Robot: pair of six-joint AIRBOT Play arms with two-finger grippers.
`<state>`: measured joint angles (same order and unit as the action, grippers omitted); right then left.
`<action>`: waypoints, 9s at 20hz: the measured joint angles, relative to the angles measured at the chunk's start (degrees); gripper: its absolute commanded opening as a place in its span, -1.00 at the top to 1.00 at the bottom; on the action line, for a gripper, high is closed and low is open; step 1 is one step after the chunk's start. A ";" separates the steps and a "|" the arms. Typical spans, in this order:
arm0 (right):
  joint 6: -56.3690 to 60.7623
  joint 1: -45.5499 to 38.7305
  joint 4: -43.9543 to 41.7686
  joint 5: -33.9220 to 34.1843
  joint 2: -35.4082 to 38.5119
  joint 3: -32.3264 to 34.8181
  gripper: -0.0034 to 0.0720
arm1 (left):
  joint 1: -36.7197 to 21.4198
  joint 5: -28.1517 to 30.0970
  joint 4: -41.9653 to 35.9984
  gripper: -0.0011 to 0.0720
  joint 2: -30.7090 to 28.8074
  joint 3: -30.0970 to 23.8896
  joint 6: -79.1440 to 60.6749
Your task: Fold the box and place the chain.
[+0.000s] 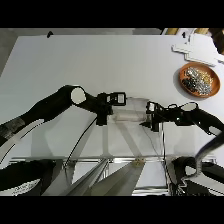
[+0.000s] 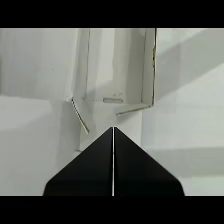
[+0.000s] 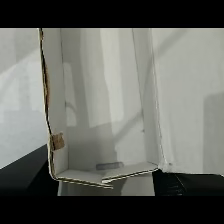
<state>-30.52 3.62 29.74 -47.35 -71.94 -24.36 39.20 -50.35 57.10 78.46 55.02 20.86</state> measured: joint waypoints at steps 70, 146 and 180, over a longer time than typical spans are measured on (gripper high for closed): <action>0.00 -0.02 0.02 -0.02 0.00 -0.02 -0.22 | -12.41 -3.23 1.73 0.95 3.41 -3.39 57.31; 0.09 -0.04 0.04 -0.22 0.02 0.00 -0.22 | 12.74 -22.88 24.00 0.97 26.29 30.23 106.66; -0.11 0.00 0.28 -0.02 0.02 0.00 -0.22 | 9.86 -34.40 21.57 -0.46 28.20 37.97 99.47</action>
<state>-30.63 3.62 30.02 -47.37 -71.92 -24.36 49.06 -84.75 78.67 106.65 92.99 120.33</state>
